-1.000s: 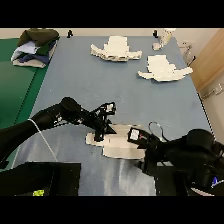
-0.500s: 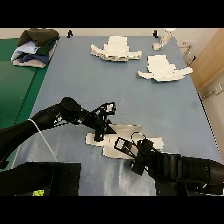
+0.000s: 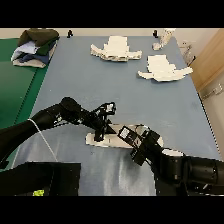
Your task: Fold the box.
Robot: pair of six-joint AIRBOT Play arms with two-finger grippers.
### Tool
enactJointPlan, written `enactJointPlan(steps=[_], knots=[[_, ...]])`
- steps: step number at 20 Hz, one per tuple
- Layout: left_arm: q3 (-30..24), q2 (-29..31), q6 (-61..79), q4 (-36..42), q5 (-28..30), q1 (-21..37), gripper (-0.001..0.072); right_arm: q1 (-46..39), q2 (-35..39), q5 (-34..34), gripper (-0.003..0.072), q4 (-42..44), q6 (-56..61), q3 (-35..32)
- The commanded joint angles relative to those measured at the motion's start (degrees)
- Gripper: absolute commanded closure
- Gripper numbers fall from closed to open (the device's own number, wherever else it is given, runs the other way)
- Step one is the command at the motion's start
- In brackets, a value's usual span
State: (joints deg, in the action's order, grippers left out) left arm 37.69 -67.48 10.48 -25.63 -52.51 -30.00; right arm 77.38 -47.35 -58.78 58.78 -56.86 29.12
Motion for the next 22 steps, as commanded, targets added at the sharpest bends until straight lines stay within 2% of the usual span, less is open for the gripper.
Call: enactJointPlan(steps=[1, 4, 10, 15, 17, 20, 22], knots=[[0.0, 0.0, 0.0, 0.0, 0.0, 0.1, 0.0697, 0.0, 2.6, -1.6, -0.003, -0.6, -3.0, -0.4], [0.0, 0.0, 0.0, 0.0, 0.0, 0.1, 0.0697, -4.4, 5.3, 1.0, -0.003, 3.1, -10.7, -2.1], [0.0, 0.0, 0.0, 0.0, 0.0, 0.1, 0.0696, -22.5, 8.5, 8.9, -0.003, 22.7, -45.0, -2.9], [0.0, 0.0, 0.0, 0.0, 0.0, 0.1, 0.0697, -40.0, 8.4, 11.7, -0.003, 50.0, -81.0, -3.5], [0.0, 0.0, 0.0, 0.0, 0.0, 0.1, 0.0697, -45.6, 8.3, 11.8, -0.003, 58.0, -91.6, -4.9], [0.0, 0.0, 0.0, 0.0, 0.0, 0.1, 0.0696, -50.7, 6.9, 11.8, -0.003, 67.2, -101.9, -7.5], [0.0, 0.0, 0.0, 0.0, 0.0, 0.1, 0.0697, -51.4, 4.6, 11.6, -0.003, 70.1, -105.7, -8.3]])
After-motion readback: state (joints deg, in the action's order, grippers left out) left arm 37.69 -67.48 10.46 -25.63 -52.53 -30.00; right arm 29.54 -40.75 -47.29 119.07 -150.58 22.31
